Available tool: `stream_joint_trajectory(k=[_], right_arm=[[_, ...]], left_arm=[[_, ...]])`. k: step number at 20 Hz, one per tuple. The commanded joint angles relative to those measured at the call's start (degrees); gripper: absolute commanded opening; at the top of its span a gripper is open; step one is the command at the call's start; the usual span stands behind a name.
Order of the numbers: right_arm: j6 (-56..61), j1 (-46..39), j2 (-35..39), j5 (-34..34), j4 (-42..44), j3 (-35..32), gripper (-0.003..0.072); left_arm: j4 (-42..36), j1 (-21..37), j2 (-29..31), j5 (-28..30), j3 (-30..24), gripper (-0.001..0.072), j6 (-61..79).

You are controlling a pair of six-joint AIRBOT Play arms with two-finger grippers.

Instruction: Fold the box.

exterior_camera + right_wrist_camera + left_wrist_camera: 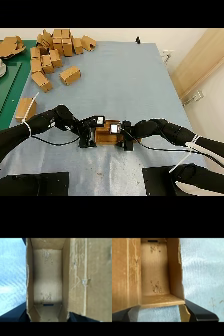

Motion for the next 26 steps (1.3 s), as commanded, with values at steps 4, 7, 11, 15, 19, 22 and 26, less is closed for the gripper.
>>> stream_joint_trajectory(k=[4, 7, 11, 15, 19, 22, 26], right_arm=[[0.0, 0.0, 0.0, 0.8, 0.1, 0.0, 0.0508], [0.0, 0.0, 0.0, 0.8, 0.1, 0.0, 0.0508], [0.0, 0.0, 0.0, 0.8, 0.1, 0.0, 0.0508], [0.0, 0.0, 0.0, 0.8, 0.1, 0.0, 0.0508], [0.0, 0.0, 0.0, 0.8, 0.1, 0.0, 0.0508], [0.0, 0.0, 0.0, 0.8, 0.1, 0.0, 0.0508], [0.0, 0.0, 0.0, 0.8, 0.1, 0.0, 0.0508]], left_arm=[[-0.8, -0.9, 0.0, 3.9, -0.2, 0.0693, -1.4], [1.2, -1.8, 0.0, 6.1, -0.2, 0.0693, -1.1], [1.4, -1.8, 0.0, 8.3, -0.2, 0.0693, -1.2], [1.4, -1.9, 0.0, 7.9, -0.3, 0.0692, -1.2], [1.4, -1.8, 0.0, 7.0, -0.5, 0.0692, -1.2], [0.3, -1.9, 0.0, 8.3, -0.5, 0.0691, -1.9], [-0.4, -1.9, 0.0, 7.7, -0.5, 0.0689, -1.9]])
